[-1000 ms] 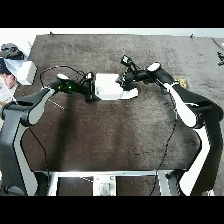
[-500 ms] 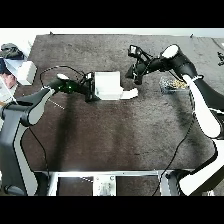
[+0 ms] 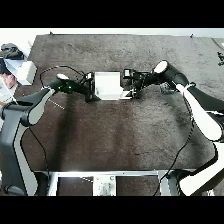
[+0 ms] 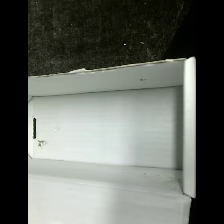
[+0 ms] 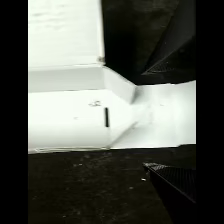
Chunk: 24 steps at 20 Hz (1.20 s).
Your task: Fold the box and place the chain.
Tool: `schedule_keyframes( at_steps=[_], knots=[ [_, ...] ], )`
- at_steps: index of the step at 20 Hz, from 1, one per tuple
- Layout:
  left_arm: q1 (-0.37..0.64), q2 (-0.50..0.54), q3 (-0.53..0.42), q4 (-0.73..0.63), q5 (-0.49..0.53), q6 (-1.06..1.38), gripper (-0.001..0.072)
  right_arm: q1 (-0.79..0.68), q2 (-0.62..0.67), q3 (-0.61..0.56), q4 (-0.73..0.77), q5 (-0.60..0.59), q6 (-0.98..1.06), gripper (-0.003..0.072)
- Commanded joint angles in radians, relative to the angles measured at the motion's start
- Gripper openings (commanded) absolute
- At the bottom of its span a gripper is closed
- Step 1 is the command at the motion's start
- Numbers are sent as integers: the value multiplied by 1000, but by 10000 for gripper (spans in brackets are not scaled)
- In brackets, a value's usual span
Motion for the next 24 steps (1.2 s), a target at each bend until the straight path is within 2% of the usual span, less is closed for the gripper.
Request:
schedule_keyframes(
  at_steps=[1, 5, 6, 8, 9, 10, 12, 14, 16, 22, 23, 24],
  knots=[
    [0, 0, 0, 0, 0, 0, 340, 22, -9, -31, 57, -72, -64, 586],
    [0, 0, 0, 0, 0, 0, 340, 25, -37, -29, 56, -77, -71, 564],
    [0, 0, 1, 0, 0, 0, 340, 25, -40, -29, 60, -84, -71, 480],
    [0, 0, 0, 0, 0, 0, 340, 25, -43, -29, 76, -107, -71, 478],
    [0, 0, 0, 0, 0, 0, 340, 25, -43, -29, 76, -113, -71, 361],
    [0, 0, 0, 0, 0, 0, 340, 26, -43, -29, 89, -119, -71, 357],
    [0, 0, 0, 0, 0, 0, 340, 27, -45, -29, 125, -123, -83, 258],
    [0, 0, 0, 0, 0, 0, 340, 39, -49, -29, 131, -132, -90, 247],
    [0, 0, 1, 0, 0, 0, 340, 53, -55, -29, 136, -138, -90, 190],
    [0, 0, 0, 0, 0, 0, 340, 59, -81, -29, 209, -150, -108, 183],
    [0, 0, 0, 0, 0, 0, 340, 59, -82, -29, 216, -151, -108, 212],
    [0, 0, 1, 0, 0, 0, 340, 59, -82, -29, 216, -150, -113, 294]
  ],
)
